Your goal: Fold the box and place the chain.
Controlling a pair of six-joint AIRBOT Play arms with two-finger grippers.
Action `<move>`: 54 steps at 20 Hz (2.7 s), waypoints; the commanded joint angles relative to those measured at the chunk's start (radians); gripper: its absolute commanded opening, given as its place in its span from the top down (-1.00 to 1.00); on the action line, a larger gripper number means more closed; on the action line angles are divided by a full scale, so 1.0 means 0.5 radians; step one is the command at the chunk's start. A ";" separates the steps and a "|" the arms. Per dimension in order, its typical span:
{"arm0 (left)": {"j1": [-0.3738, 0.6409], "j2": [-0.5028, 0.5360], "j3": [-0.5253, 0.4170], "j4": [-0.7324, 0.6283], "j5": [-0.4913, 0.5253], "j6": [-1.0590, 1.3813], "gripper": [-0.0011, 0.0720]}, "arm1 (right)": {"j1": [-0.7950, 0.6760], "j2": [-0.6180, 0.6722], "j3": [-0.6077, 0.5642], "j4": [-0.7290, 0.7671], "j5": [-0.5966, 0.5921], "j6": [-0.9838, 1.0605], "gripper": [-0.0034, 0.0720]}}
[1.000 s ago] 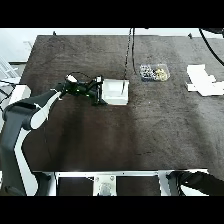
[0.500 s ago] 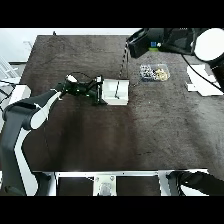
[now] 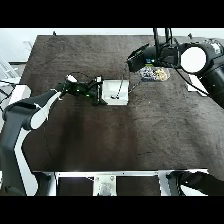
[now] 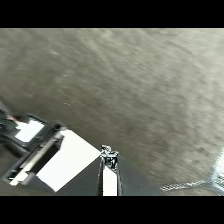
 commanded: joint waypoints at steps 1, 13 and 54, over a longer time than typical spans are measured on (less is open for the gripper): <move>0.001 0.001 0.002 0.001 0.001 0.000 -0.03 | -0.010 0.069 -0.018 -0.156 0.060 0.049 0.90; 0.001 0.002 0.001 0.000 0.002 0.000 -0.03 | 0.063 -0.031 -0.371 0.117 -0.332 0.137 0.89; 0.001 0.002 0.002 -0.001 0.002 0.000 -0.03 | -0.772 -1.365 0.080 0.912 -0.587 -0.355 -0.11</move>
